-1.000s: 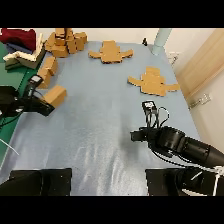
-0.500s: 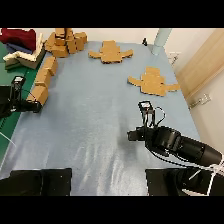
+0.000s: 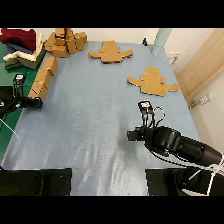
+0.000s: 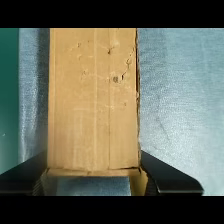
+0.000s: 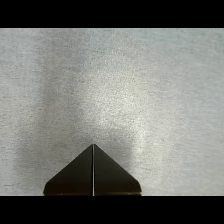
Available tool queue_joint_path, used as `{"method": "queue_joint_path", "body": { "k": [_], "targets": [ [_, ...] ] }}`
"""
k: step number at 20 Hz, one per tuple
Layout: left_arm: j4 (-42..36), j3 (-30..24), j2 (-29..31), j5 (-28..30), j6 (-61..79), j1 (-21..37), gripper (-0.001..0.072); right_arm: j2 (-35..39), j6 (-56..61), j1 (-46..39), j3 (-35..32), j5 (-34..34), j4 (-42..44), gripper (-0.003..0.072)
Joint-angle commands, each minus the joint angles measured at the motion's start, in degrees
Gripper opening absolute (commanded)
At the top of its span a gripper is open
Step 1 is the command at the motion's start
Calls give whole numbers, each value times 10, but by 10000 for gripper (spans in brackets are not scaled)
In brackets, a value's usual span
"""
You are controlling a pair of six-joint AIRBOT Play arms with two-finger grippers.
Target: Fold the box.
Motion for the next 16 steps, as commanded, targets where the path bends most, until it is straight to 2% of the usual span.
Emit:
{"method": "queue_joint_path", "body": {
  "k": [1, 10, 11, 12, 14, 16],
  "targets": [
    [-2, 3, -7, 9, -2, -5, 388, 0, 0, 1, 0, 5, 0, 4],
    [-2, 3, -7, 10, -2, -4, 391, 0, 0, 1, 0, 5, 0, 4],
    [1, 3, -6, 9, -2, -4, 581, 0, 0, 1, 0, 5, 0, 4],
    [3, 3, -5, 7, -4, -4, 685, 0, 0, 1, 0, 5, 0, 3],
    [10, 3, 9, -22, -4, 2, 685, 0, 0, 1, 0, 5, 1, 4],
    [53, 3, 36, -76, -5, 18, 692, 0, 0, 1, 0, 5, 2, 4]
  ]
}}
